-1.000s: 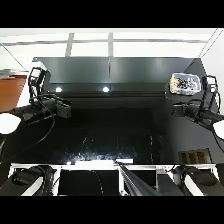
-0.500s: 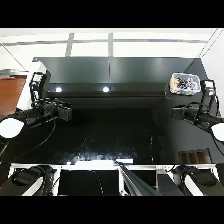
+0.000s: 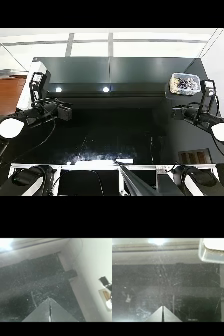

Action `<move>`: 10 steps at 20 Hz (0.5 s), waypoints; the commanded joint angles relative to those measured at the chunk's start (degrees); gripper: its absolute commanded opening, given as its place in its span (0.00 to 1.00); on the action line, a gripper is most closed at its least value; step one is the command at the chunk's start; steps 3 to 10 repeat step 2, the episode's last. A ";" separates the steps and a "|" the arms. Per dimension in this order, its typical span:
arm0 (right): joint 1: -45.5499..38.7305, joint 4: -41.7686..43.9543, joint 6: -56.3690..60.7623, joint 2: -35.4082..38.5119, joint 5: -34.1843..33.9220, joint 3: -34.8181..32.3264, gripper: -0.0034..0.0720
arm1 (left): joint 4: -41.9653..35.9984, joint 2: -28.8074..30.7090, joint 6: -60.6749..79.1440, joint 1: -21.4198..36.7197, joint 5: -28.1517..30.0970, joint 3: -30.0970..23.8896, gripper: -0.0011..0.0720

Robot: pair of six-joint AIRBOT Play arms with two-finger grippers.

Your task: Fold the box and place the chain.

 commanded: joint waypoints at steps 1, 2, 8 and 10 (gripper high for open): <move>0.07 0.00 0.02 0.02 0.02 -0.02 0.07 | -0.07 0.04 -0.04 -0.04 0.00 -0.02 0.05; 0.07 0.00 0.02 0.02 0.02 -0.02 0.07 | -0.24 0.04 -0.04 -0.04 0.00 -0.02 0.05; 0.07 0.00 0.02 0.02 0.02 -0.02 0.07 | -0.24 0.04 -0.04 -0.04 0.00 -0.02 0.05; 0.07 0.00 0.02 0.02 0.02 -0.02 0.07 | -0.24 0.04 -0.04 -0.04 0.00 -0.02 0.05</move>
